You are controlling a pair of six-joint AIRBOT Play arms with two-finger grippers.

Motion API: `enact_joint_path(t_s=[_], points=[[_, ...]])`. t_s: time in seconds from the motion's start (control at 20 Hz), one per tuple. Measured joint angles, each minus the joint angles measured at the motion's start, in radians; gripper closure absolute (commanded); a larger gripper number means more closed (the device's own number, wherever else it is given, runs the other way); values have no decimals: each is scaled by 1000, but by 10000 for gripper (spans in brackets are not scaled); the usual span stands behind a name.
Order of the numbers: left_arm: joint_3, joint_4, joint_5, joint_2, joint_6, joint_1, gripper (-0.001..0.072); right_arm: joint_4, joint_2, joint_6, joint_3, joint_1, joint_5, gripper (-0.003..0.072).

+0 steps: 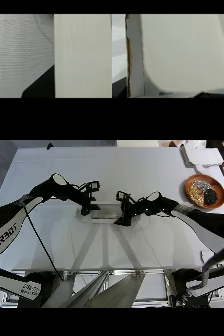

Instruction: Fold the box and place the chain.

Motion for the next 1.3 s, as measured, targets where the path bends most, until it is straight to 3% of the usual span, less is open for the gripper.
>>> enact_joint_path(t_s=[0.25, 0.35, 0.4, 1.3], points=[[0, 0, -1, 0, 0, 0, 697, 0, 0, 0, 0, 0, 9, 15], [0, 0, -3, 0, 1, 0, 697, 0, 0, 0, 0, 0, 10, 224], [0, 0, -7, 0, 3, 0, 697, 0, 0, 0, -1, 0, 14, 273], [0, 0, -2, 0, 0, 0, 697, -6, 0, 0, -1, 0, 13, 273]])
